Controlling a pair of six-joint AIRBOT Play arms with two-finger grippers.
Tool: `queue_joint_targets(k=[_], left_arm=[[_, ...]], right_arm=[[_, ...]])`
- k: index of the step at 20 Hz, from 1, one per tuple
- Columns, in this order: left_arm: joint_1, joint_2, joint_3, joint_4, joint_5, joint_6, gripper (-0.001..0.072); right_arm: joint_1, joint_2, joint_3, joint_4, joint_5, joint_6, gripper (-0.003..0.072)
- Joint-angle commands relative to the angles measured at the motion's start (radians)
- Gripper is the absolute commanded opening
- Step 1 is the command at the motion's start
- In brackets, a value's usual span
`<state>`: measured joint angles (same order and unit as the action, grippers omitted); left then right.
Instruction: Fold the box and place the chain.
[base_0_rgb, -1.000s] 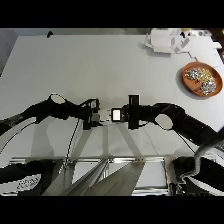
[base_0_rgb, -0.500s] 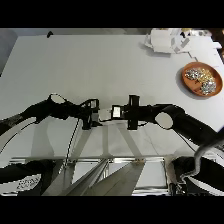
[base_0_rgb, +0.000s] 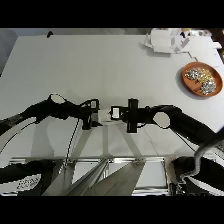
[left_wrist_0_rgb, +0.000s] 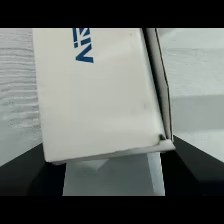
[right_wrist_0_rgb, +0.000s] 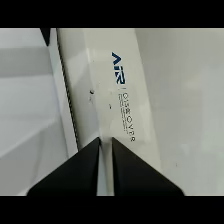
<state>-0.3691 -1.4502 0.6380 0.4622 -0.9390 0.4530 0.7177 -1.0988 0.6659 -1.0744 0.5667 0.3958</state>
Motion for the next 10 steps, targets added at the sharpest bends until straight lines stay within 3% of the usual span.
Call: queue_joint_targets(k=[1,6,8,10], left_arm=[[0.0,0.0,0.0,-0.009,0.007,-0.008,0.021],[0.0,0.0,0.0,-0.009,0.007,-0.008,0.021],[0.0,0.0,0.0,-0.009,0.007,-0.008,0.021],[0.0,0.0,0.0,-0.009,0.007,-0.008,0.021]], right_arm=[[0.0,0.001,-0.001,0.01,0.104,-0.005,0.0198],[0.0,0.04,0.0,0.011,0.125,-0.004,0.021],[0.0,0.049,0.0,0.035,0.127,-0.004,0.0277],[0.0,0.051,0.0,0.077,0.126,-0.014,0.0276]])
